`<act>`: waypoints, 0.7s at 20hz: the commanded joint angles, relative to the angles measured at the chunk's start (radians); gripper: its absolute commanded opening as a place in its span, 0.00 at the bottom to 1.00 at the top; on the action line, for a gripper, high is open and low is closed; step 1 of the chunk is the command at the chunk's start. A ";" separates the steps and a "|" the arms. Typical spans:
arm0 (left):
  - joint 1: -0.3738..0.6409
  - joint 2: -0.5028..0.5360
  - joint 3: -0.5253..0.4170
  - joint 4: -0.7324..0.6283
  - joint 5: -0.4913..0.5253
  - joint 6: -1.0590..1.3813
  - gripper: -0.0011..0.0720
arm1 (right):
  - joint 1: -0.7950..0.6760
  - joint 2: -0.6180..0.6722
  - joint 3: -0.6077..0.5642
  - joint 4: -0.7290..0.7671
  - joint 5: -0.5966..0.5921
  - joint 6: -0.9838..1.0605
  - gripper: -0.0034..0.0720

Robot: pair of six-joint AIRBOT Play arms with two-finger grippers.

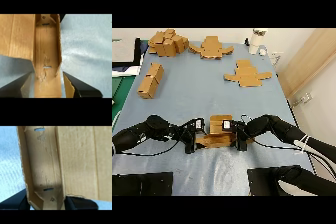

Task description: Fold the box.

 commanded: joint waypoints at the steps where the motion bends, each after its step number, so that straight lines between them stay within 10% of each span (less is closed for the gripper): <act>1: -0.026 -0.031 0.010 -0.018 -0.006 -0.004 0.62 | 0.000 0.000 0.000 0.000 0.000 0.000 0.71; 3: -0.026 -0.031 0.009 -0.015 -0.004 -0.012 0.43 | -0.001 0.000 0.000 0.000 0.000 0.000 0.71; 8: -0.027 -0.031 0.009 -0.015 0.011 -0.013 0.39 | -0.001 0.000 0.000 0.000 0.000 0.000 0.71; 9: -0.026 -0.031 0.009 -0.015 0.012 -0.013 0.19 | -0.001 0.000 0.000 0.000 0.000 0.000 0.71; 14: -0.027 -0.031 0.009 -0.055 0.024 0.006 0.16 | 0.000 0.000 0.000 0.000 0.000 0.000 0.71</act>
